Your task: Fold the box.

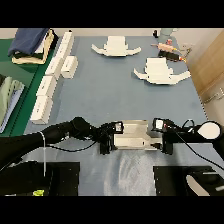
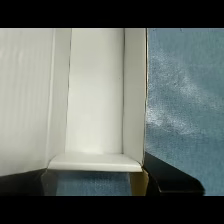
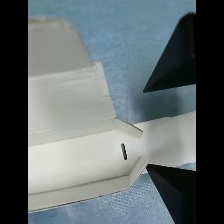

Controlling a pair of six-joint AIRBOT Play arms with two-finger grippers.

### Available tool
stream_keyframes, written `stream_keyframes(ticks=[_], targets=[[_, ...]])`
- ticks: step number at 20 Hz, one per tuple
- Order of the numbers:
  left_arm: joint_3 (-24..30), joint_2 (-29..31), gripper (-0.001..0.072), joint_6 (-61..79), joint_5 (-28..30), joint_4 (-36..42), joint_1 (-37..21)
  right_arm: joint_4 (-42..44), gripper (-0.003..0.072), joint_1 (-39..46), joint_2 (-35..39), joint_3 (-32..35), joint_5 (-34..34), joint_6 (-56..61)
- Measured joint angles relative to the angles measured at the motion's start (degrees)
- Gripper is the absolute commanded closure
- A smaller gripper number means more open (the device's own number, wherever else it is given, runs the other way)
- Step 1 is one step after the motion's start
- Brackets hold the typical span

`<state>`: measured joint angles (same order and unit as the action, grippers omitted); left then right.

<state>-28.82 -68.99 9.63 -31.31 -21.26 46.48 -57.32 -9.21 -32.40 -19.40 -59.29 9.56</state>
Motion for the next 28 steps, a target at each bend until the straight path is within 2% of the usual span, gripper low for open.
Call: stream_keyframes(ticks=[3, 6, 10, 17, 24, 28], targets=[[0.0, 0.0, 0.0304, 0.0, 0.0, 0.0, 0.0, 1.7, -0.0024, 0.3, 5.4, 0.0, 1.5, 7.2], [0.0, 0.0, 0.0305, 0.0, 0.0, 0.0, 0.0, 10.6, -0.0024, 0.3, 7.8, 0.0, 2.2, 16.0], [0.0, 0.0, 0.0304, 0.0, 0.0, 0.0, 0.0, 22.2, -0.0023, 0.3, 8.8, 0.0, 2.6, 35.5], [0.0, 0.0, 0.0305, 0.0, 0.1, 0.0, 0.0, 28.2, -0.0023, 0.3, 9.1, 0.0, 2.7, 65.5], [-0.1, 0.0, 0.0304, 0.0, 1.1, -1.4, -0.5, 29.9, -0.0023, 0.3, 9.1, 0.0, 4.7, 74.5], [-0.1, 0.0, 0.0304, -0.2, 1.2, -2.6, -0.6, 29.5, -0.0023, 0.3, 9.1, 0.0, 12.8, 75.5]])
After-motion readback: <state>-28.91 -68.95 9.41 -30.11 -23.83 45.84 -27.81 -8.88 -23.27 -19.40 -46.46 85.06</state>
